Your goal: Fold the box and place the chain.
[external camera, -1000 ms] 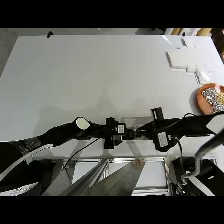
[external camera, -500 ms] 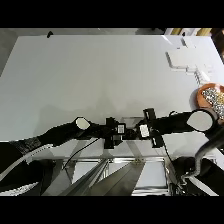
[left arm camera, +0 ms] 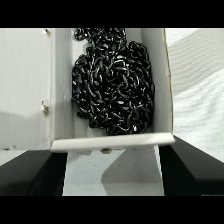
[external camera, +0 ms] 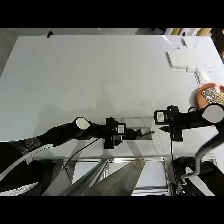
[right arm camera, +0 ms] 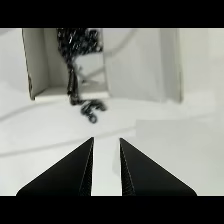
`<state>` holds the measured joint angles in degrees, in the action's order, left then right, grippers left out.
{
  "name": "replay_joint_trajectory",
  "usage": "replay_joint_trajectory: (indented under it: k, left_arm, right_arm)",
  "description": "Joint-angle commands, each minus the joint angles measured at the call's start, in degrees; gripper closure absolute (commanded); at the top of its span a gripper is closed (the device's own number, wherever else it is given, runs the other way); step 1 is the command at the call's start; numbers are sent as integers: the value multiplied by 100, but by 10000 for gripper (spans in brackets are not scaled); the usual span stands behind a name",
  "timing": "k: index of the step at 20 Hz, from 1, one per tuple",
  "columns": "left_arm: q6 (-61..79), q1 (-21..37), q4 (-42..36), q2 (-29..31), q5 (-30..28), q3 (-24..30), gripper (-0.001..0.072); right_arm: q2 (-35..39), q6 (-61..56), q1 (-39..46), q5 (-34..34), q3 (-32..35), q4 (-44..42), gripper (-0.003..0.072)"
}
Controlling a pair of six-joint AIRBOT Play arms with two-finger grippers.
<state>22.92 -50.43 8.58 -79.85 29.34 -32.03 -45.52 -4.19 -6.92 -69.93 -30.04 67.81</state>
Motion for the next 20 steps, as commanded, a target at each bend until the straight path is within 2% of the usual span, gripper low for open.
replay_joint_trajectory:
  k: [1, 6, 9, 10, 20]
  left_arm:
    - [0, -2, 0, 4, 0, 0, 503]
    - [2, -2, 0, 4, 0, 0, 503]
    - [2, -2, 0, 4, 0, 0, 503]
    - [2, -2, 0, 4, 0, 0, 503]
    - [0, -2, 0, 4, 0, 0, 503]
  right_arm:
    - [-494, 354, 221, 188, 354, 7, 505]
    - [-675, 1113, 221, 627, 496, -826, 483]
    - [-675, 1443, 221, 914, 702, -831, 472]
    - [-675, 1556, 221, 999, 800, -833, 443]
    - [-675, 1674, 221, 1554, 1189, -1060, 442]
